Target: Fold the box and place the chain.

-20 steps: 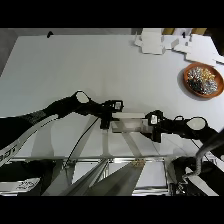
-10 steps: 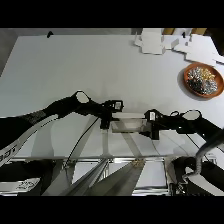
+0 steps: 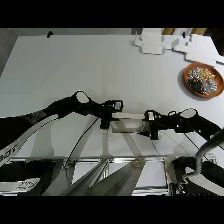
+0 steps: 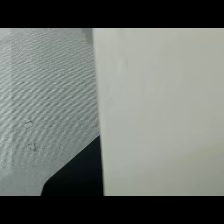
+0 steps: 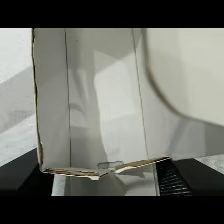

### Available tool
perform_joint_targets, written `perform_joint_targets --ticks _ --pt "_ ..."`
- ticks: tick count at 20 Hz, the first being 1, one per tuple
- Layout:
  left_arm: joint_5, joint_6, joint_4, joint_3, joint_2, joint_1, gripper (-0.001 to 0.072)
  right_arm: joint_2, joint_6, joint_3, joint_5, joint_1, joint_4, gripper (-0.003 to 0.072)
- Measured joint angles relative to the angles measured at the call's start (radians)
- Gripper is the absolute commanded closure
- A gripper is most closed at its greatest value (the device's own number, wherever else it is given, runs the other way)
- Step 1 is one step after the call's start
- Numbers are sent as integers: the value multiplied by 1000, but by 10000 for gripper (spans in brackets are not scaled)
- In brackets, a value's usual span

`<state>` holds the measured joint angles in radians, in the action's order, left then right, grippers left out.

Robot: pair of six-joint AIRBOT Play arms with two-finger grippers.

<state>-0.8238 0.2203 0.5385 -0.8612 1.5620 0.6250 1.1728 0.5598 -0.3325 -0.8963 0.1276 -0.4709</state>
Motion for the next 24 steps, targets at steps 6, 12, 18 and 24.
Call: perform_joint_targets --ticks 6,12,18,24 --pt "0 0 0 0 0 0 700 19 23 0 13 19 27 115" --pt "0 0 0 0 0 0 700 23 29 0 23 22 37 167" --pt "0 0 0 0 0 0 700 23 31 0 36 22 39 248" --pt "0 0 0 0 0 0 700 23 30 0 45 22 31 252"
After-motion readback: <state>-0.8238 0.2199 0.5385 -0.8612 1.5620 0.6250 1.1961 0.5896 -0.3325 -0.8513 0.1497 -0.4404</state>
